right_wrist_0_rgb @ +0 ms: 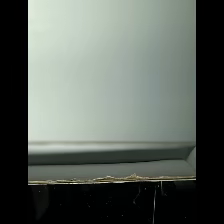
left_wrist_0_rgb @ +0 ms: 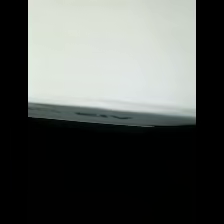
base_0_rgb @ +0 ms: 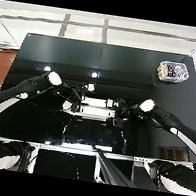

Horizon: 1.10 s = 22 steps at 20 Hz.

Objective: Fold the box and place the chain.

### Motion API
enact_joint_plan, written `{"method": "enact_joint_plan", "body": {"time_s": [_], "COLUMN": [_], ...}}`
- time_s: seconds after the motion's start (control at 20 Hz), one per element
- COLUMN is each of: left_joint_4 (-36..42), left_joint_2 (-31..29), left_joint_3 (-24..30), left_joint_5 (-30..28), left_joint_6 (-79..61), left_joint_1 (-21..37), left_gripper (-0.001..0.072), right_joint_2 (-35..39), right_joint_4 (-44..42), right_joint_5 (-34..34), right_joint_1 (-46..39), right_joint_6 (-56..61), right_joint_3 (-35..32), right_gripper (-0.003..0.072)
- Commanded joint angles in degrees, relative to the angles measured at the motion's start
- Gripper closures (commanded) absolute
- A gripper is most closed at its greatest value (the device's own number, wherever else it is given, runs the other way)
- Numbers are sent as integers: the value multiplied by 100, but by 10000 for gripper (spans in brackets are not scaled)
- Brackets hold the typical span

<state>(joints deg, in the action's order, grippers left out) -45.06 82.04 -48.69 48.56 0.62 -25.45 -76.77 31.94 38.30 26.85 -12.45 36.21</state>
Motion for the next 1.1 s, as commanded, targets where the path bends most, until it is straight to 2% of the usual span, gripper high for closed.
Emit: {"method": "enact_joint_plan", "body": {"time_s": [0.0,0.05,0.1,0.15,0.2,0.25,0.35,0.45,0.55,0.6,0.65,0.7,0.75,0.85,0.95,1.05], "left_joint_4": [7,2,-17,-111,-297,-549,-1270,-1947,-2057,-1904,-1655,-1244,-841,-214,216,929], "left_joint_2": [2,-9,-52,-153,-291,-446,-859,-1285,-1547,-1567,-1561,-1561,-1558,-1558,-1558,-1561], "left_joint_3": [-7,-17,-35,-59,-92,-131,-166,-166,-164,-146,-81,68,254,682,955,970], "left_joint_5": [-11,-9,22,61,74,166,531,1213,2251,2802,3174,3373,3375,2747,1644,507], "left_joint_6": [2,2,7,96,380,741,1604,2581,3554,4048,4413,4546,4459,4437,4232,3622], "left_joint_1": [2,7,13,24,52,90,229,404,595,640,640,612,553,321,0,-236], "left_gripper": [678,650,466,229,62,-8,-9,-8,19,56,244,529,680,683,683,683], "right_joint_2": [-4,-4,-4,-4,-4,-4,-4,-4,-4,-4,-2,-4,-4,-2,-2,-4], "right_joint_4": [9,11,11,9,11,11,24,24,24,26,31,33,31,26,26,24], "right_joint_5": [-24,-26,-24,-24,-24,-24,-22,-20,-20,-13,7,7,7,4,2,2], "right_joint_1": [4,7,7,7,7,7,7,7,7,7,7,7,7,7,7,7], "right_joint_6": [2,2,2,0,2,0,0,0,0,0,-9,-22,-20,-20,-20,-20], "right_joint_3": [-2,-2,-2,-2,-2,-2,-2,-4,-4,-4,-4,-4,-4,-2,-2,-4], "right_gripper": [203,203,203,203,203,203,204,212,213,273,427,529,557,556,556,556]}}
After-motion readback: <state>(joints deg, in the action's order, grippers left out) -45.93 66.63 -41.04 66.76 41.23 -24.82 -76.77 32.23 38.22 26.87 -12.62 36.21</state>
